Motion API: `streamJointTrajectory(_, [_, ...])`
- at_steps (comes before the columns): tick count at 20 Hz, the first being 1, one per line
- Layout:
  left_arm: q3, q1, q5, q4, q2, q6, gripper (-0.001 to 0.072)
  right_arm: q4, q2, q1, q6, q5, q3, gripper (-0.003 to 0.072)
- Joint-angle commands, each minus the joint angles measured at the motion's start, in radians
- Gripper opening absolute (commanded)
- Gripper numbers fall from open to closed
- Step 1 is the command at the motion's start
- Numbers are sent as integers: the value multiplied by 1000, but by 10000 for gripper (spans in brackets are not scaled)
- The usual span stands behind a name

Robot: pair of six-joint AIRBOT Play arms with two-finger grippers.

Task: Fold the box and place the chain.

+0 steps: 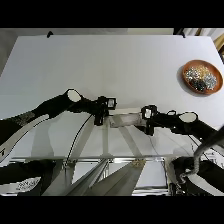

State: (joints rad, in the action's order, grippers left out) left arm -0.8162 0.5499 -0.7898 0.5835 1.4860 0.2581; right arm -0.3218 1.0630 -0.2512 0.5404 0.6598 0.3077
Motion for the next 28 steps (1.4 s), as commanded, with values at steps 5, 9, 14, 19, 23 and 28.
streamJointTrajectory(5, [0,0,0,0,-1,0,11,20,37,0,64,140,11,685])
streamJointTrajectory(9, [0,0,0,0,-1,-1,11,12,37,0,28,144,11,677])
streamJointTrajectory(14, [0,0,0,0,-1,-1,11,-24,37,0,-106,167,11,661])
streamJointTrajectory(19, [0,0,0,0,-1,-1,11,-96,39,0,-145,74,11,638])
streamJointTrajectory(23, [0,0,0,0,-1,0,11,-93,82,0,-99,98,11,638])
streamJointTrajectory(28, [0,0,0,0,-1,-1,11,-11,114,0,20,110,11,649])
